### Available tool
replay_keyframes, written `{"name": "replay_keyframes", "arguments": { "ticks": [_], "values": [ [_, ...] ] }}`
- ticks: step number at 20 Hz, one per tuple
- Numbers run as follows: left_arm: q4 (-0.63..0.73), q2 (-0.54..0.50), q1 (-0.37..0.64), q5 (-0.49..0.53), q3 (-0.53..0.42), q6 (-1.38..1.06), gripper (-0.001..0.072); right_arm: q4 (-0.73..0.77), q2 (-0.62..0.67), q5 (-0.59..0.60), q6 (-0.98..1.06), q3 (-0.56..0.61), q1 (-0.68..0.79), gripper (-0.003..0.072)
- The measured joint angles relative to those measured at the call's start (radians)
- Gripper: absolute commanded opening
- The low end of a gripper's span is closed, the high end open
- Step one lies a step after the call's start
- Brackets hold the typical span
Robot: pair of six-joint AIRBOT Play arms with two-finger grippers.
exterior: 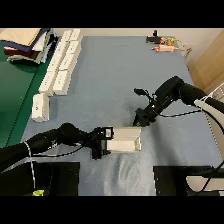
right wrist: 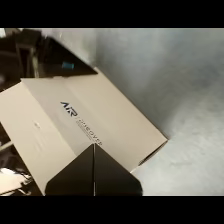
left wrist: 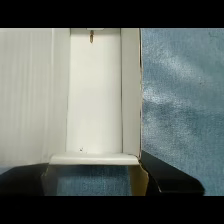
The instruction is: Fold the box.
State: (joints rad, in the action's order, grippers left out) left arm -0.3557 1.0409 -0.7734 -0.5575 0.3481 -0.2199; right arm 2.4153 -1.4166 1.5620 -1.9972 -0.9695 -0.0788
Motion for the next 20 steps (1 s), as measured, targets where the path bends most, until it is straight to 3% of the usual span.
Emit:
{"name": "replay_keyframes", "arguments": {
  "ticks": [4, 9, 10, 12, 13, 19, 20],
  "values": [
    [0.0, 0.0, 0.0, 0.0, 0.0, 0.0, 0.0427, -0.093, 0.137, -0.096, -0.066, 0.072, -0.117, 0.0003],
    [0.0, 0.0, 0.0, 0.0, 0.0, 0.0, 0.0427, -0.188, 0.388, -0.425, -0.178, 0.269, -0.302, 0.0017],
    [0.0, 0.0, 0.0, 0.0, 0.0, 0.0, 0.0427, -0.21, 0.44, -0.497, -0.198, 0.307, -0.338, 0.0049],
    [0.0, 0.0, 0.0, 0.0, 0.0, 0.0, 0.0427, -0.241, 0.524, -0.598, -0.241, 0.356, -0.395, 0.0396],
    [0.0, 0.0, 0.0, 0.0, 0.0, 0.0, 0.0427, -0.257, 0.559, -0.636, -0.265, 0.373, -0.42, 0.0477],
    [0.0, 0.0, 0.0, 0.002, 0.0, 0.002, 0.0427, -0.331, 0.599, -0.732, -0.417, 0.409, -0.514, 0.049],
    [0.0, 0.0, 0.0, 0.002, 0.0, 0.002, 0.0427, -0.344, 0.589, -0.739, -0.439, 0.41, -0.523, 0.0537]
  ]
}}
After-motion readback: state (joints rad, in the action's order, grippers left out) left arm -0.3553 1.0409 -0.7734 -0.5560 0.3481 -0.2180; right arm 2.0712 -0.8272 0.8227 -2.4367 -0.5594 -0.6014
